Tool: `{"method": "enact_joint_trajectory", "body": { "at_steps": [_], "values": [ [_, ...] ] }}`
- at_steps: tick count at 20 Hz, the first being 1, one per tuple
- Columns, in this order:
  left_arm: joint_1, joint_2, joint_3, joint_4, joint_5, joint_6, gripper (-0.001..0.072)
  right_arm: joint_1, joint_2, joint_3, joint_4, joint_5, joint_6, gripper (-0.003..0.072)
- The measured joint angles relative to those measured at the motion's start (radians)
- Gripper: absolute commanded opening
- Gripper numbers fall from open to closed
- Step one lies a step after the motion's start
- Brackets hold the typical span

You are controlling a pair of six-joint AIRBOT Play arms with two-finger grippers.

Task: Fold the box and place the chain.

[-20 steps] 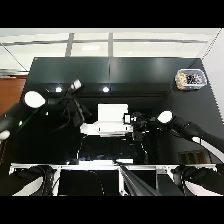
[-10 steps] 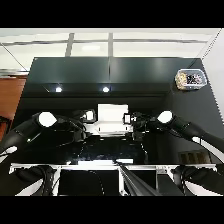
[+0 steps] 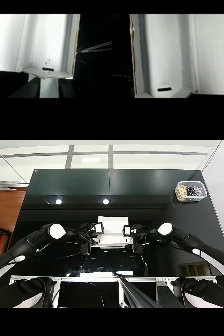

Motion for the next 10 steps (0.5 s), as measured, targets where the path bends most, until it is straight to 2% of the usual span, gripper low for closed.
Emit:
{"method": "enact_joint_trajectory", "body": {
  "at_steps": [4,5,6,10],
  "values": [
    [-0.003,-0.010,0.002,-0.004,0.002,-0.011,0.0264,0.000,0.000,0.000,0.000,0.000,0.002,0.0315],
    [-0.003,-0.015,0.002,-0.009,0.006,-0.011,0.0256,0.000,0.000,0.000,0.000,0.000,0.002,0.0316],
    [-0.003,-0.021,0.002,-0.019,0.018,-0.012,0.0218,0.000,0.000,0.000,0.000,0.000,0.002,0.0316],
    [-0.003,-0.037,0.002,-0.113,0.080,-0.004,0.0218,0.000,0.000,0.000,0.000,-0.001,0.003,0.0316]
  ]
}}
